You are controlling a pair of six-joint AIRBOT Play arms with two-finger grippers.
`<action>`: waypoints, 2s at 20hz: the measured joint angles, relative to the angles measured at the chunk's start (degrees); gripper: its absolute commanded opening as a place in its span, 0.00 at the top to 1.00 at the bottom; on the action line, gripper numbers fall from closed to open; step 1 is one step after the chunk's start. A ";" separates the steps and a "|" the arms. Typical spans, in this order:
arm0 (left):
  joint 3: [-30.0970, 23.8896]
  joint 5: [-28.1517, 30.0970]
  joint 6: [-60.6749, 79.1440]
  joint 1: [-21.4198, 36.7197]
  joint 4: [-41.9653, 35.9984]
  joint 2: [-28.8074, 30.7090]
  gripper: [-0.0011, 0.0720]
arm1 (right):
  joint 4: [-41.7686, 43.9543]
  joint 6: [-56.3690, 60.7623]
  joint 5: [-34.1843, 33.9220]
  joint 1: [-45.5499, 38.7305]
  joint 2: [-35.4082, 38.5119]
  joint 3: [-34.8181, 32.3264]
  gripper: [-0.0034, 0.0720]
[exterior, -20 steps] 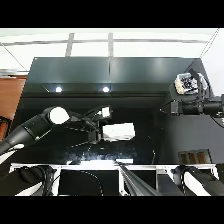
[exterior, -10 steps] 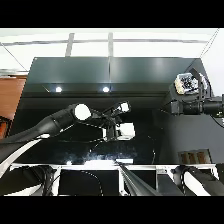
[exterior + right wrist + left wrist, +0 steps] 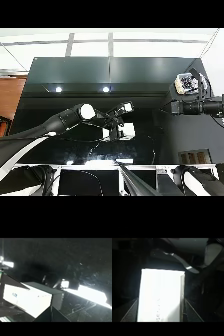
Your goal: Fold the box and place the chain.
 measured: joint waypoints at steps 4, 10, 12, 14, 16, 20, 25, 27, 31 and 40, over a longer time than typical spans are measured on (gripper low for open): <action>0.02 -0.35 0.00 -0.07 0.35 -0.07 0.01 | 0.00 -0.15 -0.02 0.00 0.00 0.00 0.94; 0.02 -0.63 0.07 -1.53 6.64 -0.33 0.01 | 0.00 -0.20 -0.11 0.00 0.00 0.00 0.94; 0.02 -0.13 0.13 -1.90 8.68 -0.81 0.01 | 0.02 -0.20 -0.46 0.00 0.00 0.00 0.94; 0.02 1.29 0.17 -2.12 9.84 -1.51 0.01 | 0.00 -0.20 -0.81 0.00 0.00 0.00 0.94; 0.02 2.60 0.20 -2.32 10.27 -2.49 0.01 | 0.02 -0.22 -0.96 0.00 0.00 0.00 0.94; 0.07 3.65 0.28 -2.51 10.62 -3.93 0.70 | 0.00 -0.20 -1.44 0.00 0.00 0.00 0.94; 0.59 3.19 -0.52 0.46 10.91 -1.44 0.77 | 0.02 -0.24 -1.62 0.00 0.00 0.00 0.94; 0.72 3.15 -3.21 4.70 12.04 1.18 0.76 | 0.00 -0.24 -1.68 0.00 0.00 0.00 0.94; 2.29 2.93 -14.12 20.48 17.49 4.48 0.77 | 0.00 -0.24 -1.81 0.00 0.00 0.00 0.94; 31.23 -2.58 -37.31 51.95 34.69 -14.05 0.76 | 0.31 1.77 -2.03 0.00 0.00 0.00 0.94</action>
